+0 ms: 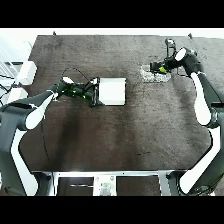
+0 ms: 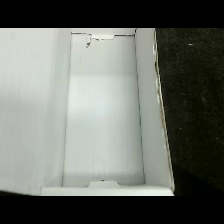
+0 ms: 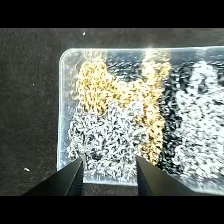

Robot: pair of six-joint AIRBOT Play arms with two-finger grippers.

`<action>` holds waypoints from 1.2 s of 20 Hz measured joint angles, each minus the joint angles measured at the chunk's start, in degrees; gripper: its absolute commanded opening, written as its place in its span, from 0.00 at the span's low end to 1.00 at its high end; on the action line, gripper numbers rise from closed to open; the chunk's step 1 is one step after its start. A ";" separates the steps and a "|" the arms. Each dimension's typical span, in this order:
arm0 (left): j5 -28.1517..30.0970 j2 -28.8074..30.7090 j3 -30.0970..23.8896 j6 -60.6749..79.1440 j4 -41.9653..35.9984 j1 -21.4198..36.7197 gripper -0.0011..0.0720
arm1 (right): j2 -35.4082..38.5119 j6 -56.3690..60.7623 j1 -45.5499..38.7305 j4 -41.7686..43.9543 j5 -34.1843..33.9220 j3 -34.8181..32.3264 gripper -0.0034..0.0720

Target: Fold the box and place the chain.

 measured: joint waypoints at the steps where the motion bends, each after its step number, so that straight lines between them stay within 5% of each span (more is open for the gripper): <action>1: 0.00 0.00 0.00 0.00 -0.02 0.00 0.74 | -0.42 -0.35 0.28 0.20 -0.02 0.22 0.53; 4: 0.04 0.00 0.00 0.00 0.00 0.00 0.74 | -2.12 -1.14 1.01 0.39 0.20 0.52 0.47; 10: 0.04 0.00 0.00 0.00 -0.02 0.00 0.74 | -4.02 -1.55 1.42 -1.22 1.38 1.40 0.07; 24: 0.07 0.00 0.00 0.00 -0.02 0.00 0.74 | 7.23 -2.32 1.88 -2.01 5.44 4.33 0.07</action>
